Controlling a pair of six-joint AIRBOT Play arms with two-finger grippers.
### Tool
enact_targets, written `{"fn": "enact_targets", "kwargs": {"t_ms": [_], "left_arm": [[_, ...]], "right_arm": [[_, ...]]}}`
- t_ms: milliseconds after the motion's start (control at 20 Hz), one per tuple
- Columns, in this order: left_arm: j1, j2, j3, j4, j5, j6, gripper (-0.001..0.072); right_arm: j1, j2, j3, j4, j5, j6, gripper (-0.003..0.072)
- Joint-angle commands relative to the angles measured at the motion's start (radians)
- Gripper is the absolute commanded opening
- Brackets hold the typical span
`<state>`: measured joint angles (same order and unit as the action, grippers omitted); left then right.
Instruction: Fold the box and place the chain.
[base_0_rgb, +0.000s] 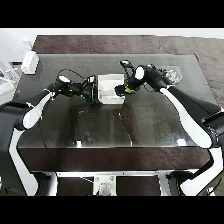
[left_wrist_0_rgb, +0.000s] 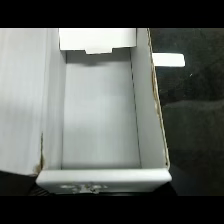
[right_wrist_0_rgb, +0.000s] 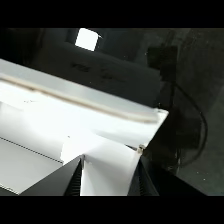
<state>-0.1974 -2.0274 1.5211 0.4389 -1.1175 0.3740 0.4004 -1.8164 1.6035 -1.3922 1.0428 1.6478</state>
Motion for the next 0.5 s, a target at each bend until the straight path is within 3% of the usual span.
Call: {"fn": "enact_targets", "kwargs": {"t_ms": [0, 150, 450], "left_arm": [[0.000, 0.000, 0.001, 0.000, 0.000, 0.001, 0.0409], [0.000, 0.000, 0.001, 0.000, 0.000, 0.001, 0.0408], [0.000, 0.000, 0.001, 0.000, 0.000, 0.001, 0.0408]], "right_arm": [[0.003, 0.000, 0.070, 0.002, 0.073, 0.002, 0.0406], [0.003, 0.000, 0.096, -0.033, 0.138, 0.003, 0.0406], [0.003, 0.000, 0.098, -0.035, 0.140, 0.003, 0.0405]]}}
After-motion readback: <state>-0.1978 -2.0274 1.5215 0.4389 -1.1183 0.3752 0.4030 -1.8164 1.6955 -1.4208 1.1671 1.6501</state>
